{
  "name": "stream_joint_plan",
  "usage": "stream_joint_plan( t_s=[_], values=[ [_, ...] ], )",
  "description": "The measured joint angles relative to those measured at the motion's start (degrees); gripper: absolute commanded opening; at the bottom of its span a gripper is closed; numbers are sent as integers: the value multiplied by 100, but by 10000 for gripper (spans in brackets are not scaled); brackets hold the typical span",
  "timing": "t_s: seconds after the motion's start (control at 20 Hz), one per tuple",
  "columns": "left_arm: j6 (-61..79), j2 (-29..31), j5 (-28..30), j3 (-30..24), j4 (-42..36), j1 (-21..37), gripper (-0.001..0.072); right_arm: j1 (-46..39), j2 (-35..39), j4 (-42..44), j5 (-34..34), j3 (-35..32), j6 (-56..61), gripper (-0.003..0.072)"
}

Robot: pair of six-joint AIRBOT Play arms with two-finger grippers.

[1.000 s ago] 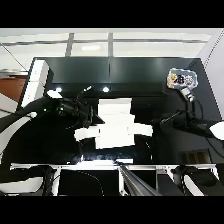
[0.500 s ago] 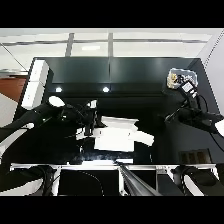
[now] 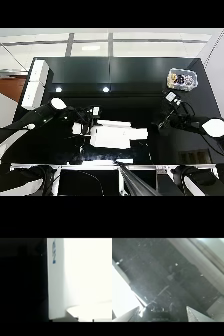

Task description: Fold the box and place the chain.

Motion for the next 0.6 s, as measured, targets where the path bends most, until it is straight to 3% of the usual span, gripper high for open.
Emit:
stream_joint_plan(
  t_s=[0.35, 0.6],
  values=[
    [-111, 0, -17, 9, 164, 0, 30, 92, -133, -2, -20, -55, -37, 648],
    [-129, -7, -109, 13, -590, 0, 28, 98, -144, 0, -17, -55, -74, 648]
  ],
)
